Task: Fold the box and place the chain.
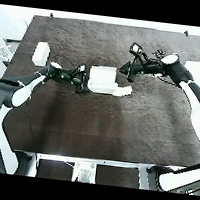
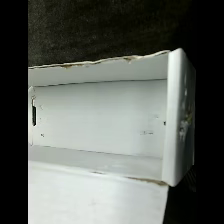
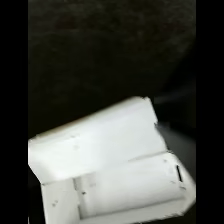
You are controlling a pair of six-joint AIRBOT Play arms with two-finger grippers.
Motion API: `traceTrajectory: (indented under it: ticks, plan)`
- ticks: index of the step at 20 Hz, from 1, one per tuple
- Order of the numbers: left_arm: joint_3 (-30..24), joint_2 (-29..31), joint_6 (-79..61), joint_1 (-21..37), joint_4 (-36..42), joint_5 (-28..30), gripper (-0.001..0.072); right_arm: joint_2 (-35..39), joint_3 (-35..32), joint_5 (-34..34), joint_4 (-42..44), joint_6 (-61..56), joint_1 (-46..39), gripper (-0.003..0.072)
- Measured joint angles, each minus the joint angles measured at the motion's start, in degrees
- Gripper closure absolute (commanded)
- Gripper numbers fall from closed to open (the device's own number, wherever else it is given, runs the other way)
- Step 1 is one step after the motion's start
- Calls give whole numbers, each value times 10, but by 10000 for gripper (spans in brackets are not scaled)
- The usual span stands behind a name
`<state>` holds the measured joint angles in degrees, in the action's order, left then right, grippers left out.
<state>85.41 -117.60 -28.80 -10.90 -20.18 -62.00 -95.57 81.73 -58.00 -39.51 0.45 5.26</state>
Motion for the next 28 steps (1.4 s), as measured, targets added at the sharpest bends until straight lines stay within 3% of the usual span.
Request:
traceTrajectory:
  ticks: [6,18,19,21,23,28]
  plan:
    - [0,0,0,0,0,0,402,3,-65,-2,-30,48,-3,38]
    - [0,0,0,0,0,0,402,-27,-77,-2,-45,83,13,44]
    - [0,0,0,0,0,0,402,-30,-76,-2,-46,85,13,77]
    - [0,0,0,0,0,0,403,-34,-74,0,-45,88,16,267]
    - [0,0,0,0,0,0,402,-36,-72,1,-45,92,21,355]
    - [0,0,0,0,0,0,402,-42,-70,7,-46,103,43,408]
